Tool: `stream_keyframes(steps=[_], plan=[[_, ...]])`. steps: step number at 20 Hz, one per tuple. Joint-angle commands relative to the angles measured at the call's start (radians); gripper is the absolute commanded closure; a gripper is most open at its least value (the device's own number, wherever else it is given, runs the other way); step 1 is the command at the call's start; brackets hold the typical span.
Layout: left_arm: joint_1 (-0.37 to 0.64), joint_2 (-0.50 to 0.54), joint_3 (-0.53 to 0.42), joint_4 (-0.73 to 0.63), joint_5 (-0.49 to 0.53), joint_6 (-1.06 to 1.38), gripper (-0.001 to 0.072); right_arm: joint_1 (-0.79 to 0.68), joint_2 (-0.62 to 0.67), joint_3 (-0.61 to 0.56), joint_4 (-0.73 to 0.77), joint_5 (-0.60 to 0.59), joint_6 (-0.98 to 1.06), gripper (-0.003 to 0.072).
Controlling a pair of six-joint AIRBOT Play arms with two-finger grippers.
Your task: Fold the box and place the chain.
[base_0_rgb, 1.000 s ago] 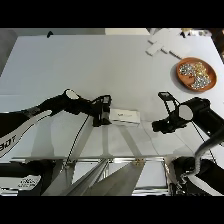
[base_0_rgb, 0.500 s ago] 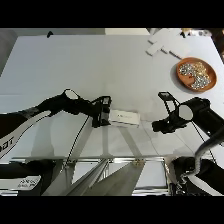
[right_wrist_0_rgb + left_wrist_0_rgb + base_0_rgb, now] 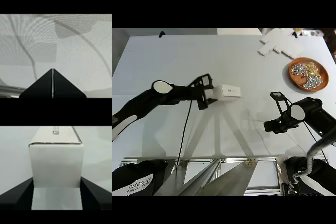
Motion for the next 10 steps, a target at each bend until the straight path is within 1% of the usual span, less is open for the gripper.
stream_keyframes(steps=[1, 3, 5, 7, 10], plan=[[0.113, 0.059, 0.001, 0.121, 0.057, -0.199, 0.071, 0.001, 0.001, 0.001, 0.0, 0.0, 0.0, 0.0667], [0.201, 0.059, -0.005, 0.218, 0.064, -0.334, 0.0711, 0.001, 0.001, 0.001, 0.0, 0.0, 0.0, 0.0667], [0.295, 0.059, -0.032, 0.296, 0.083, -0.427, 0.0712, 0.001, 0.001, 0.001, 0.0, 0.0, 0.0, 0.0667], [0.394, 0.06, -0.072, 0.354, 0.108, -0.482, 0.0713, 0.001, 0.001, 0.001, 0.0, 0.0, 0.0, 0.0667], [0.549, 0.072, -0.155, 0.402, 0.18, -0.592, 0.0714, 0.001, 0.001, 0.001, 0.0, 0.0, 0.0, 0.0667]])
